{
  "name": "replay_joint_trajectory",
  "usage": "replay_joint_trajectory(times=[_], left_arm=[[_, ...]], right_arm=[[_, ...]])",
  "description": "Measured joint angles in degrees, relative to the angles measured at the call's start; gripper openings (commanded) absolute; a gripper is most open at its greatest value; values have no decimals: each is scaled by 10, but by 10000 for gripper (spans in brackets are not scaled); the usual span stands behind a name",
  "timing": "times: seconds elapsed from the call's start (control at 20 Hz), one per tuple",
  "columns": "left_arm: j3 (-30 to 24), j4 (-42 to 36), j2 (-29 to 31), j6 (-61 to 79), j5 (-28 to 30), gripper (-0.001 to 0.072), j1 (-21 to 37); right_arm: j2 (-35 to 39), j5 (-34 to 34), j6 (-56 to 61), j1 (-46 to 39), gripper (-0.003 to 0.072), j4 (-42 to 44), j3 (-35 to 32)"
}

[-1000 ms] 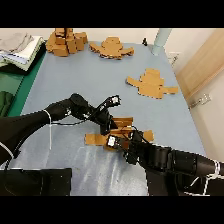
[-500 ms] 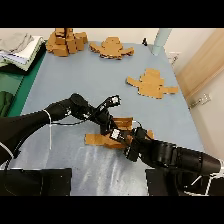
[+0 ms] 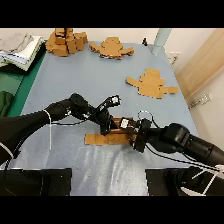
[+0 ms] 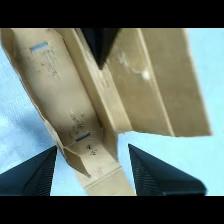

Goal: Fold the box.

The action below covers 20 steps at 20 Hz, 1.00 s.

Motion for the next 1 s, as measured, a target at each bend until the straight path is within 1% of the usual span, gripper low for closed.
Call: replay_joint_trajectory(times=[0.2, 0.35, 0.5, 0.7, 1.0], left_arm=[[0, 0, 0, 0, 0, 13, 0], [0, 0, 0, 0, 0, 13, 0], [0, 0, 0, 0, 0, 13, 0], [0, 0, 0, 0, 0, 14, 0], [0, 0, 0, 0, 0, 14, 0]], right_arm=[[-8, 7, -163, -86, 720, 127, 0], [-43, 8, -299, -145, 720, 243, 1], [-89, 4, -402, -179, 720, 333, 2], [-133, -15, -465, -195, 720, 388, 2], [-150, -41, -483, -204, 720, 409, 1]])
